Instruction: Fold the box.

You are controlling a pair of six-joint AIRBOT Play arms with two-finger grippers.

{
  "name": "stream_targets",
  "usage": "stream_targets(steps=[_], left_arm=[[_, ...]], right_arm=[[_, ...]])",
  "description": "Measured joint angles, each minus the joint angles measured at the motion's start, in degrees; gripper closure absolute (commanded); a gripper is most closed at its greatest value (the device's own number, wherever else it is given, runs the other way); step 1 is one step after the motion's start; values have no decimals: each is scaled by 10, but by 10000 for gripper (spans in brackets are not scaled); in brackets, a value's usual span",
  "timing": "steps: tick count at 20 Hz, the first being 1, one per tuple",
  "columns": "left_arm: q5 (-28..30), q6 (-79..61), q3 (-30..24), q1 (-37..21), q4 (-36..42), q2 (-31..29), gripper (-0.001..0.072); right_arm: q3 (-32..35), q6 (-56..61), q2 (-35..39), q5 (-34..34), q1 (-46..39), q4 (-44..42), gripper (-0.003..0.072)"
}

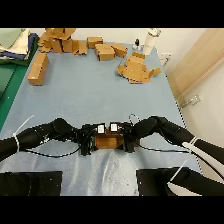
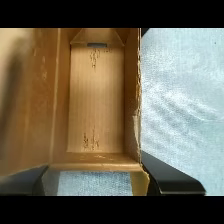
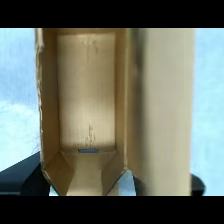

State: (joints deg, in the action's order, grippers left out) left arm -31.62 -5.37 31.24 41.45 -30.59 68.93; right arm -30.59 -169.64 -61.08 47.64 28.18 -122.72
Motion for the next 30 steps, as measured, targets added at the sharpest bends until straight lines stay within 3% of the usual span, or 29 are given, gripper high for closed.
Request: stream_targets(steps=[5, 10, 14, 18, 22, 23, 24, 25, 30], left_arm=[[2, 0, 0, 0, 0, 0, 308], [2, 0, 0, 0, 0, 0, 308], [1, 0, 0, 0, 0, 0, 308], [1, 0, 0, 0, 0, 0, 308], [1, 0, 0, 0, 0, 0, 308], [1, 0, 0, 0, 0, 0, 308], [1, 0, 0, 0, 0, 0, 308], [1, 0, 0, 0, 0, 0, 308], [1, 0, 0, 0, 0, 0, 308]], right_arm=[[-1, 66, 65, 28, -3, 73, -34], [-1, 179, 151, 196, -6, 121, -29], [-1, 299, 208, 297, -6, 65, -27], [-1, 506, 239, 328, -6, 2, -27], [-1, 731, 245, 291, -6, -23, 3], [-1, 778, 245, 273, -6, -26, 188], [-1, 819, 242, 249, -6, -30, 433], [-1, 850, 237, 221, -6, -32, 506], [-21, 904, 156, 96, -6, -68, 506]])
